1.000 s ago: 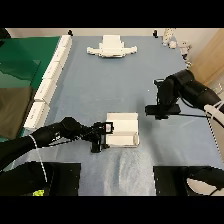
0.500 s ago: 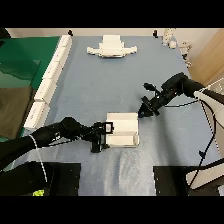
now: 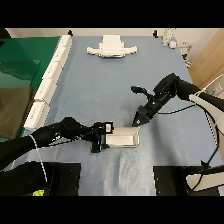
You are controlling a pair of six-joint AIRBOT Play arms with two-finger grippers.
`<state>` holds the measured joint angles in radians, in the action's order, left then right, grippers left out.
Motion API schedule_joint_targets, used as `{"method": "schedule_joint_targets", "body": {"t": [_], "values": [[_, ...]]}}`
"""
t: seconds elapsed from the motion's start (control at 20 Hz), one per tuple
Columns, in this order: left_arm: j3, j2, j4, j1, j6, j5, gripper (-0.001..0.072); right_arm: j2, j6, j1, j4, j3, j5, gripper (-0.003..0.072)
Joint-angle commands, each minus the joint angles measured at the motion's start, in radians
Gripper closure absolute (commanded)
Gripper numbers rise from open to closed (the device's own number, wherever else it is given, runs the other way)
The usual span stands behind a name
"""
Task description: Fold the box.
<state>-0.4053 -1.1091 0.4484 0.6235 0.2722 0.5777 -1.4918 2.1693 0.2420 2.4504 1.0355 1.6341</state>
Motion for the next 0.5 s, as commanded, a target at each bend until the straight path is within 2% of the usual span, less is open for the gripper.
{"method": "schedule_joint_targets", "body": {"t": [0.0,0.2,0.45], "values": [[0.0,0.0,0.0,0.0,0.0,0.0,0.0283,0.185,0.131,0.078,-0.041,-0.139,-0.313,0.0687],[0.0,0.0,0.0,0.0,0.0,0.0,0.0283,0.402,0.224,0.21,-0.047,-0.355,-0.659,0.0687],[0.0,0.0,0.0,0.0,0.0,0.0,0.0283,0.605,0.257,0.362,-0.075,-0.519,-0.88,0.0687]]}}
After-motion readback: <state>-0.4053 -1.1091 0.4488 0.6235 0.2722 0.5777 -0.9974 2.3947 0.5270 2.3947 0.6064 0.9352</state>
